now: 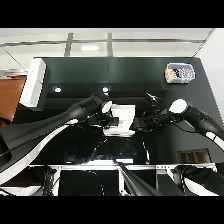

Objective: Fold the box and place the chain.

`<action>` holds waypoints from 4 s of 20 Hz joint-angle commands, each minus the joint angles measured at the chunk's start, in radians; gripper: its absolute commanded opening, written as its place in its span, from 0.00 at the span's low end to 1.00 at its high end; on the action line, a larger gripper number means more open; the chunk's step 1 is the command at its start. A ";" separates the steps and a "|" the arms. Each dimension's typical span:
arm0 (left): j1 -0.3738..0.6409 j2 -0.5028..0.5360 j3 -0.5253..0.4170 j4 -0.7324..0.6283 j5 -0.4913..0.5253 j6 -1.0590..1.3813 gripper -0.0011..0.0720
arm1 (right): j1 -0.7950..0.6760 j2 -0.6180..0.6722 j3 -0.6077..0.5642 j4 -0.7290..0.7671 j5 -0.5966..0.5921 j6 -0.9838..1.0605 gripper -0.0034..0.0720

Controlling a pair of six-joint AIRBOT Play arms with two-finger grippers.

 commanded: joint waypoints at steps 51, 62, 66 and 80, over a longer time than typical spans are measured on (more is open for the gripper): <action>0.001 0.000 0.000 0.000 0.013 0.000 0.05 | 0.346 -0.246 0.301 -0.679 0.094 0.802 0.42; 0.001 0.000 0.000 0.000 0.019 0.000 0.05 | 0.346 -0.235 0.306 -0.682 0.077 0.782 0.63; 0.001 0.000 0.000 0.001 0.021 0.000 0.05 | 0.346 -0.130 0.317 -0.695 0.131 0.689 0.63; 0.001 0.000 0.000 0.000 0.038 0.000 0.05 | -0.055 0.088 0.212 -1.372 -0.195 0.767 0.98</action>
